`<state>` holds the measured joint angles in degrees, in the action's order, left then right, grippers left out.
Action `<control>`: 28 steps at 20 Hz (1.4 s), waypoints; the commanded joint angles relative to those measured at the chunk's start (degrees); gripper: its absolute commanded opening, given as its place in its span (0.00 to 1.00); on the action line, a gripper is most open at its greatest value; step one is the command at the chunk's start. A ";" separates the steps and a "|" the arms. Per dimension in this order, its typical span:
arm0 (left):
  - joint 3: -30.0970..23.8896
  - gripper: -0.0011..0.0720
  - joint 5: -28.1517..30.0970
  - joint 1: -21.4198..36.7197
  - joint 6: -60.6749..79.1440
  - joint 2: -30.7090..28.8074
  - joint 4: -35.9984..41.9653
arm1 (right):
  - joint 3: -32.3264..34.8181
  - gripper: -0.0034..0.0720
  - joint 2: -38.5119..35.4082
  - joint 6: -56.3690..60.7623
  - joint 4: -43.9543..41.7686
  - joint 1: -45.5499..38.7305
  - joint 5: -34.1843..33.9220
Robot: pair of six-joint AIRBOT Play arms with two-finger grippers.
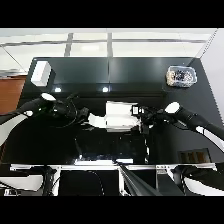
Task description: Fold the box and place the chain.
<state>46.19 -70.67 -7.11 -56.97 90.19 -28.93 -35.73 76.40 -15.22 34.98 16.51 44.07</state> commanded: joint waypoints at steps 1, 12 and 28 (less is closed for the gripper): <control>4.24 0.05 -7.17 -0.87 4.50 0.52 2.21 | 0.00 0.28 0.04 0.00 -0.02 0.02 0.02; 9.14 0.68 -4.44 -8.63 -0.87 0.52 -0.35 | 0.00 0.28 0.04 0.00 -0.02 0.02 0.02; 19.45 0.49 2.51 -20.04 -27.06 0.52 -23.12 | 0.00 0.28 0.04 0.00 -0.02 0.02 0.02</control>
<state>65.30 -70.65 -25.74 -79.70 90.70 -49.28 -35.73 76.40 -15.22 34.96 16.51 44.10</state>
